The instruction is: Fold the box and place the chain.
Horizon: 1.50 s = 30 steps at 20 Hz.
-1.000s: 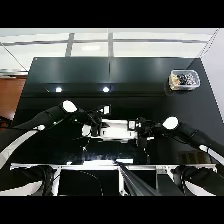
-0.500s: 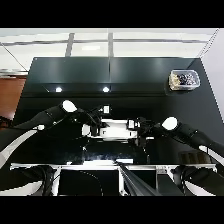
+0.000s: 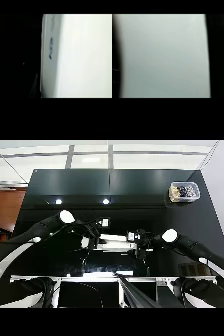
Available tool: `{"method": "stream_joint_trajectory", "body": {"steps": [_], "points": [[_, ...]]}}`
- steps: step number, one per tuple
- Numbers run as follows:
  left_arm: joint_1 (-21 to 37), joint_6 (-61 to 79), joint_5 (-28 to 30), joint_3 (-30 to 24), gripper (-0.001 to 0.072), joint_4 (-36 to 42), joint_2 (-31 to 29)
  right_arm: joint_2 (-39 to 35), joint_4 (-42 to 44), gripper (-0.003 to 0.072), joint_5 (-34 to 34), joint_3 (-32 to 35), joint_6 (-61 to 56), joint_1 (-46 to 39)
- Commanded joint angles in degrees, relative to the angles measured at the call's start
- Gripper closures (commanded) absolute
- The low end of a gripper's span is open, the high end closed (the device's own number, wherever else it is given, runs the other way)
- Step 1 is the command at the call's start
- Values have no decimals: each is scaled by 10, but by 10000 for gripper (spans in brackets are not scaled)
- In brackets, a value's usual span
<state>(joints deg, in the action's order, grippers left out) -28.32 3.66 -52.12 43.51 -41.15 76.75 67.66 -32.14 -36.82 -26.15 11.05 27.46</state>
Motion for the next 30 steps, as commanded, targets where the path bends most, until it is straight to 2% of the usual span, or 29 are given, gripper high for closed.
{"method": "stream_joint_trajectory", "body": {"steps": [1,4,5,6,9,10,12,14,18,20,22,24,28,30], "points": [[22,-101,-67,5,326,-139,-54,0,-3,264,-4,0,0,0],[46,-202,-146,5,348,-201,-116,0,-12,265,-17,0,2,0],[49,-256,-168,5,546,-211,-137,0,-11,265,-17,0,2,0],[49,-280,-189,5,681,-214,-157,0,-11,265,-17,0,2,0],[32,-393,-223,0,683,-192,-192,0,-11,265,-17,0,2,0],[21,-443,-218,-12,682,-149,-194,0,-11,265,-17,0,2,0],[-12,-423,-177,-55,683,-6,-192,0,-11,265,-17,0,2,0],[-50,-393,-65,-89,683,109,-192,0,-11,265,-17,0,2,0],[-66,-394,184,-105,682,138,-178,0,-11,265,-17,0,2,0],[-66,-397,257,-105,680,138,-155,0,-11,265,-17,0,2,0],[-66,-396,287,-104,680,133,-130,0,-11,265,-17,0,2,0],[-66,-396,293,-105,680,133,-109,0,-11,265,-17,0,2,0],[-67,-369,219,-104,680,103,-61,0,-11,265,-17,0,2,0],[-65,-359,222,-104,680,64,-59,0,-11,264,-17,0,2,0]]}}
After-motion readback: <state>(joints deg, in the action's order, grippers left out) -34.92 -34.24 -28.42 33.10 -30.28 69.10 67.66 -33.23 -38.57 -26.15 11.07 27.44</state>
